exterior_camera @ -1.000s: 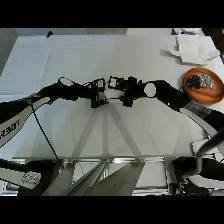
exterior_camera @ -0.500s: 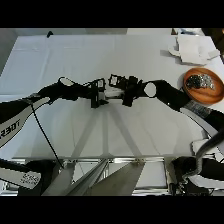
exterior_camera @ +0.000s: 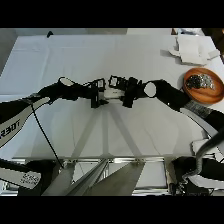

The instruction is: Fold the box and place the chain.

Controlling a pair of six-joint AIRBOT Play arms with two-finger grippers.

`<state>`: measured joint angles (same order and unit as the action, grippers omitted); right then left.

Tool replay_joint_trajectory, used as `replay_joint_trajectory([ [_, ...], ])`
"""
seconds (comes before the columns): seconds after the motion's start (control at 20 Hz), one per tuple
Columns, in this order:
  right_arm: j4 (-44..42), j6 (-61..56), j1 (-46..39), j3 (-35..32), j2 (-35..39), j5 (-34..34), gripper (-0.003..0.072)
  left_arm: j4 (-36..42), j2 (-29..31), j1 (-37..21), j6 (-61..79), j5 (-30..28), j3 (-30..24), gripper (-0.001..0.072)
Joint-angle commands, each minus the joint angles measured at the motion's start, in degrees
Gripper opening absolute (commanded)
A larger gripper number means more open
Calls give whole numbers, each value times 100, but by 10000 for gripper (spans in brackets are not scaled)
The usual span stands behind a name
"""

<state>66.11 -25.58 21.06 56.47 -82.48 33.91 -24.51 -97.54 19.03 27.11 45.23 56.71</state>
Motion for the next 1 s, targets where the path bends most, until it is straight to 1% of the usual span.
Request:
replay_joint_trajectory([
  [0.0,0,-2,7,-4,-2,315,411,7,0,0,-13,0,-2,258],
  [0.15,4,17,7,-4,42,313,428,7,0,0,-13,0,-2,258],
  [0.2,4,17,7,-4,83,308,471,7,0,0,-13,0,-2,258],
  [0.25,7,17,7,-4,155,284,542,7,0,0,-13,0,-2,258],
  [0.3,9,17,7,-4,232,249,582,7,0,0,-13,0,-2,258],
  [0.5,9,-9,4,-4,623,254,583,7,0,0,-13,0,-2,258],
  [0.65,-37,-57,0,-2,748,256,579,7,0,0,-13,0,-2,258],
  [0.7,-85,-273,0,-2,745,245,544,7,0,0,-13,0,-2,258],
  [0.75,-125,-549,0,-2,745,247,369,7,0,0,-13,0,-2,258],
  [0.8,-245,-866,-22,-2,745,249,121,7,0,0,-13,0,-2,258],
  [0.85,-577,-1200,-92,-2,732,236,16,7,0,0,-13,0,-2,258],
  [0.95,-1528,-1674,-339,-2,634,201,12,7,0,0,-13,0,-2,258],
])
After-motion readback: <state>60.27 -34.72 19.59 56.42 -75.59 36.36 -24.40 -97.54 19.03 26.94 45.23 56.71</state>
